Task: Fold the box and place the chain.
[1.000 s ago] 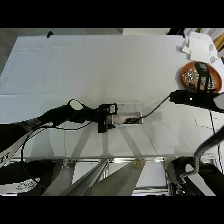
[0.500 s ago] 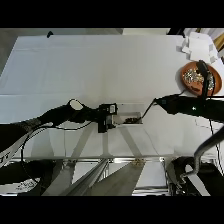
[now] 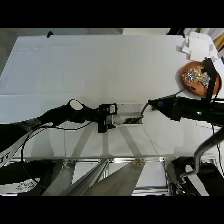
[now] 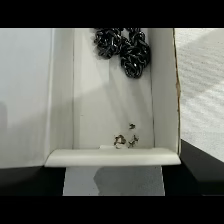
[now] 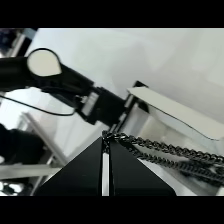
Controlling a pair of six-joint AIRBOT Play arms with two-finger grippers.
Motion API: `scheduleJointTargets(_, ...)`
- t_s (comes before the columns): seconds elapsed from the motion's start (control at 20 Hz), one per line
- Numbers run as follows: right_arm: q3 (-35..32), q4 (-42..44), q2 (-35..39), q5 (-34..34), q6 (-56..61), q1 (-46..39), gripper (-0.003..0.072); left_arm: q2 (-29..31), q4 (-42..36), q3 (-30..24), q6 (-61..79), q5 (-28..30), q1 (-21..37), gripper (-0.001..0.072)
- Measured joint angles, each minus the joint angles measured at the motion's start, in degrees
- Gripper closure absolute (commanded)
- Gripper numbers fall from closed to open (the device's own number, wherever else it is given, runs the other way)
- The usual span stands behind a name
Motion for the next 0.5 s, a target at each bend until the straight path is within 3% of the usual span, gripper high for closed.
scheduleJointTargets(0.3, 0.0, 7.1, 0.1, 1.8, -4.2, 0.3, 0.0676, 0.0, 0.0, 0.0, 0.0, 0.0, 0.0, 0.0377)
scheduleJointTargets(0.5, 0.0, 6.1, 0.0, 0.4, -5.3, 3.1, 0.0676, 0.0, 0.0, 0.0, 0.0, 0.0, 0.0, 0.0377)
